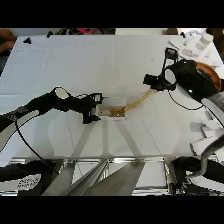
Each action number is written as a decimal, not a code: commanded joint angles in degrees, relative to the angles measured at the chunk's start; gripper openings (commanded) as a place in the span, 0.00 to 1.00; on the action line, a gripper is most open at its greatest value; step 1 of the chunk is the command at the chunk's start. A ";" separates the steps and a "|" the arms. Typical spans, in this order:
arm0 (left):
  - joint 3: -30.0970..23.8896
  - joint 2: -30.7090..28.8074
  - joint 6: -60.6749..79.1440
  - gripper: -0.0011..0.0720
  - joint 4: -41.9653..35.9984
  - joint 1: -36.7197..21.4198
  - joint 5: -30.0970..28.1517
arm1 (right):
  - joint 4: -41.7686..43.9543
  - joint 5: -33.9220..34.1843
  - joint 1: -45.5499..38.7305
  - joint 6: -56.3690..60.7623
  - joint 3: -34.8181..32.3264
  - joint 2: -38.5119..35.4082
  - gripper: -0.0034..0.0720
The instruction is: Fold the box and place the chain.
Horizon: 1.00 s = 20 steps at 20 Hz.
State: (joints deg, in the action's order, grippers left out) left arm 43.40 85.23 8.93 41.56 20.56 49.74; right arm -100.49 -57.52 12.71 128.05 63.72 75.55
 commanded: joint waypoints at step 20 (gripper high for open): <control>0.07 0.00 0.02 0.62 0.00 0.02 0.00 | 29.99 8.98 19.02 -31.12 0.09 -6.58 0.05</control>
State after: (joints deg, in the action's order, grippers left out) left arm 43.40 85.23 8.93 41.56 20.56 49.74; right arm -75.48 -53.12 31.31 99.18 63.75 67.90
